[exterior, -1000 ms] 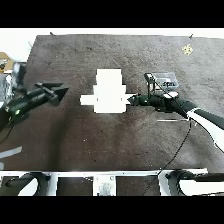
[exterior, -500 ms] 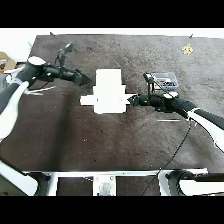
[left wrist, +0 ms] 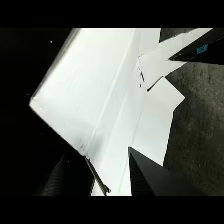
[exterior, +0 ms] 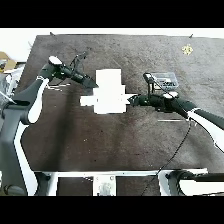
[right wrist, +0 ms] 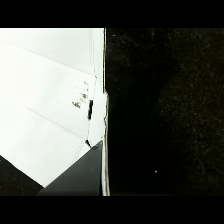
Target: Fold the box and place the chain.
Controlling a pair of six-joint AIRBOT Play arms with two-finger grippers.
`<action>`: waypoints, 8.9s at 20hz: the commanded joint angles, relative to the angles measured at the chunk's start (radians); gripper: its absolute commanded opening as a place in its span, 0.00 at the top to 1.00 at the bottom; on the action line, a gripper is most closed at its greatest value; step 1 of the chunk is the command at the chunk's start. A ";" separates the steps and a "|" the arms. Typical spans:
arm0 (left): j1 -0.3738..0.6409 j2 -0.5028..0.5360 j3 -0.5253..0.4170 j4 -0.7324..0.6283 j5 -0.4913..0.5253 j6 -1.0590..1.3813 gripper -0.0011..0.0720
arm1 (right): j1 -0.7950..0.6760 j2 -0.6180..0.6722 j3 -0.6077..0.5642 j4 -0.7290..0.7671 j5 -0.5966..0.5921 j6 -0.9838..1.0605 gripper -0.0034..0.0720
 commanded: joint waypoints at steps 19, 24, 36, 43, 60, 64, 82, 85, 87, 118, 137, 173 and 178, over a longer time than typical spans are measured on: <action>-0.030 -0.069 0.021 -0.050 -0.030 0.057 0.70 | 0.001 0.000 0.000 -0.012 0.000 0.000 0.95; -0.030 -0.068 0.021 -0.054 -0.016 0.068 0.97 | 0.001 0.000 0.001 -0.012 0.000 0.000 0.95; -0.030 -0.064 0.021 -0.054 -0.017 0.597 0.97 | -0.065 0.102 0.008 0.025 0.016 -0.239 0.36; -0.027 -0.064 0.017 -0.053 0.054 0.688 0.98 | -0.065 0.099 0.008 0.168 -0.054 -0.445 0.36; -0.025 -0.063 -0.075 -0.053 0.122 0.772 0.98 | -0.064 0.064 0.006 0.161 0.074 -0.593 0.36; -0.025 -0.063 -0.075 -0.045 0.104 0.772 0.97 | -0.054 0.037 0.006 0.161 0.100 -0.729 0.32; -0.025 -0.063 -0.075 -0.059 0.109 0.772 0.97 | 0.073 -0.135 0.197 -0.254 0.224 -0.772 0.12; -0.025 -0.063 -0.075 -0.059 0.109 0.772 0.97 | 0.077 -0.163 0.250 -0.308 0.220 -0.719 0.12; -0.025 -0.063 -0.075 -0.059 0.109 0.772 0.97 | 0.093 -0.176 0.254 -0.317 0.171 -0.715 0.12; -0.025 -0.063 -0.075 -0.059 0.109 0.772 0.97 | -0.035 -0.499 0.775 -0.289 0.601 -0.634 0.12; -0.025 -0.063 -0.075 -0.059 0.109 0.772 0.97 | -0.013 -0.611 0.852 -0.289 0.607 -0.619 0.18; -0.025 -0.063 -0.075 -0.062 0.108 0.772 0.97 | -0.013 -0.611 0.851 -0.289 0.603 -0.619 0.37; -0.025 -0.063 -0.075 -0.061 0.108 0.772 0.97 | -0.013 -0.611 0.851 -0.289 0.603 -0.619 0.37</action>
